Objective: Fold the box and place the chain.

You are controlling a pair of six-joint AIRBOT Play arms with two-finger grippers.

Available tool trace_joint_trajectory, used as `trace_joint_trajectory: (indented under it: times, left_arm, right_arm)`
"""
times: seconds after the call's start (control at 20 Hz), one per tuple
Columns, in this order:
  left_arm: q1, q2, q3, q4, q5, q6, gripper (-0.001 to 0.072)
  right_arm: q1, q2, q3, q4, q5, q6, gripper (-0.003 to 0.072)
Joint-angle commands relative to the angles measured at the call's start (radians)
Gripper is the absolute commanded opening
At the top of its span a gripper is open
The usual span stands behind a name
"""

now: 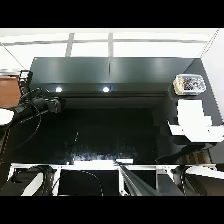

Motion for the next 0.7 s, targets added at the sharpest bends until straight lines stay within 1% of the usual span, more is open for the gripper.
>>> trace_joint_trajectory:
  times: [0.0,0.1,0.2,0.25,0.3,0.35,0.4,0.5,0.55,0.65]
  left_arm:
    - [0.0,-0.001,0.001,0.0,-0.003,0.0,0.0708]
    - [0.0,-0.001,0.001,0.0,-0.003,0.0,0.0708]
    - [0.0,-0.001,0.001,0.0,-0.003,0.0,0.0708]
    - [0.0,-0.001,0.001,0.0,-0.003,0.0,0.0708]
    - [0.0,-0.001,0.001,0.0,-0.003,0.0,0.0708]
    - [0.0,-0.001,0.001,0.0,-0.006,0.0,0.0707]
    - [0.0,-0.001,0.001,0.0,-0.01,0.0,0.0708]
    - [0.0,-0.001,0.001,0.0,-0.018,0.0,0.0707]
    - [0.0,-0.001,0.001,0.0,-0.02,0.0,0.0708]
    - [0.0,-0.001,0.001,0.0,-0.021,0.0,0.0708]
  right_arm:
    - [0.054,-0.062,0.07,-0.037,0.054,-0.048,0.0437]
    - [0.082,-0.068,0.088,-0.103,0.056,-0.044,0.0425]
    - [0.099,-0.073,0.088,-0.119,0.052,-0.043,0.0213]
    - [0.105,-0.076,0.088,-0.12,0.049,-0.043,0.0177]
    - [0.105,-0.076,0.088,-0.113,0.053,-0.043,0.0027]
    - [0.104,-0.076,0.088,-0.107,0.073,-0.046,0.0003]
    - [0.104,-0.076,0.088,-0.103,0.097,-0.056,0.0004]
    - [0.104,-0.075,0.085,-0.035,0.143,-0.068,0.0005]
    - [0.105,-0.074,0.081,0.025,0.165,-0.079,0.0004]
    - [0.105,-0.072,0.051,0.224,0.243,-0.141,0.0005]
